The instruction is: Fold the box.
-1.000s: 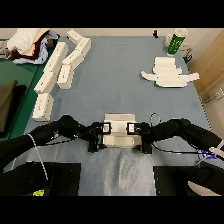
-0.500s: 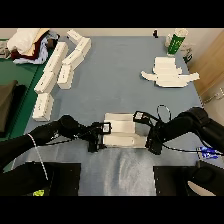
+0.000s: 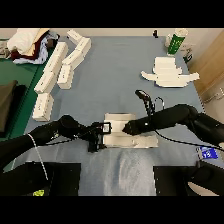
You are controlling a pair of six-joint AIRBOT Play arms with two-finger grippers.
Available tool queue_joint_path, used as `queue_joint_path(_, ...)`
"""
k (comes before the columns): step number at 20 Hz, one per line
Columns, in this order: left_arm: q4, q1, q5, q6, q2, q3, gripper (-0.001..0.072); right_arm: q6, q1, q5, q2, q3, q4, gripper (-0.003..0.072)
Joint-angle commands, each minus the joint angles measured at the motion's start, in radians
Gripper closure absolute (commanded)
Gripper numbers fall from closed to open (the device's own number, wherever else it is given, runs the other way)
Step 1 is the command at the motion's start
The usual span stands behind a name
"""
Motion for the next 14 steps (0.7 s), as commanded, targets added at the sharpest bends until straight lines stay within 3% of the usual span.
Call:
queue_joint_path(1,0.0,0.0,0.0,0.0,0.0,0.0,0.017,0.069,-0.013,0.163,-0.134,0.053,0.069,0.0685)
queue_joint_path(7,0.0,0.0,0.0,0.0,0.0,0.0,0.017,0.031,-0.018,0.16,-0.315,0.069,0.069,0.0685)
queue_joint_path(14,0.0,0.0,0.0,0.0,0.0,0.0,0.017,0.004,-0.018,0.164,-0.334,0.071,0.067,0.0685)
